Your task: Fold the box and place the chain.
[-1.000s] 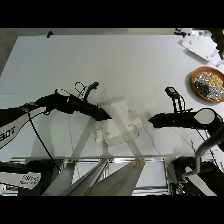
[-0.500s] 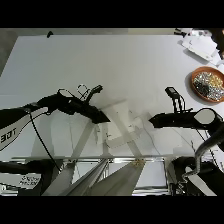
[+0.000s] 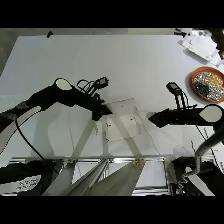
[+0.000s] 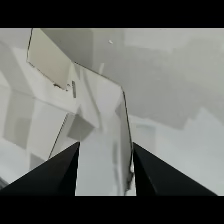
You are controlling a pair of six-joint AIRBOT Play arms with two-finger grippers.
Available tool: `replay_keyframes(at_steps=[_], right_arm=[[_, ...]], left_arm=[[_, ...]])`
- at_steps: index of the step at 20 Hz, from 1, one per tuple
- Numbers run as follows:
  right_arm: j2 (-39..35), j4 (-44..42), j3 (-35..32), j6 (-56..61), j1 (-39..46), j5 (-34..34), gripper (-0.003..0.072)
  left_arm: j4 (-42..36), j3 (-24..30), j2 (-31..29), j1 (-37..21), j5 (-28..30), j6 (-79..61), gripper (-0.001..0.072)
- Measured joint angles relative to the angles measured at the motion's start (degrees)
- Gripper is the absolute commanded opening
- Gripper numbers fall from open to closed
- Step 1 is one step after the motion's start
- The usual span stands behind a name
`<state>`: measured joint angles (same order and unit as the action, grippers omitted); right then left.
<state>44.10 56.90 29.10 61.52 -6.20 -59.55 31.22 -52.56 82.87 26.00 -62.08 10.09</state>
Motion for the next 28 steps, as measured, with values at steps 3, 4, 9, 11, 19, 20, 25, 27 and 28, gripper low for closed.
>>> replay_keyframes(at_steps=[3, 4, 9, 11, 19, 20, 25, 27, 28], right_arm=[[-4.44, 5.57, 2.69, -0.02, 0.00, -4.90, 0.0419], [-6.34, 7.39, 3.17, -0.04, 0.00, -6.58, 0.0419], [-14.95, 12.13, 4.20, -0.07, 0.00, -12.13, 0.0418], [-16.81, 12.74, 4.31, -0.07, 0.00, -12.96, 0.0418], [-18.75, 13.49, 4.42, -0.07, 0.00, -13.16, 0.0418], [-18.80, 13.57, 4.39, -0.07, 0.00, -13.14, 0.0418], [-18.84, 13.75, 4.42, -0.42, 0.00, -12.92, 0.0418], [-18.86, 13.79, 4.42, -0.48, 0.00, -12.79, 0.0418], [-18.86, 13.79, 4.42, -0.70, 0.00, -12.72, 0.0418]], left_arm=[[4.13, -1.07, -1.60, 3.37, 2.54, -2.56, 0.0005], [5.38, -1.27, -1.88, 4.74, 3.37, -3.54, 0.0005], [8.87, -1.64, -0.87, 9.53, 9.51, -6.86, 0.0003], [9.14, -1.70, 0.39, 10.29, 11.80, -7.61, 0.0004], [6.47, -1.73, 5.03, 11.15, 16.55, -8.41, 0.0001], [6.38, -1.73, 5.22, 11.17, 17.00, -8.17, 0.0001], [7.32, -1.73, 5.77, 11.17, 18.64, -5.25, 0.0001], [7.80, -1.73, 5.88, 11.17, 19.02, -3.91, 0.0001], [8.02, -1.73, 5.90, 11.17, 19.19, -3.34, 0.0001]])
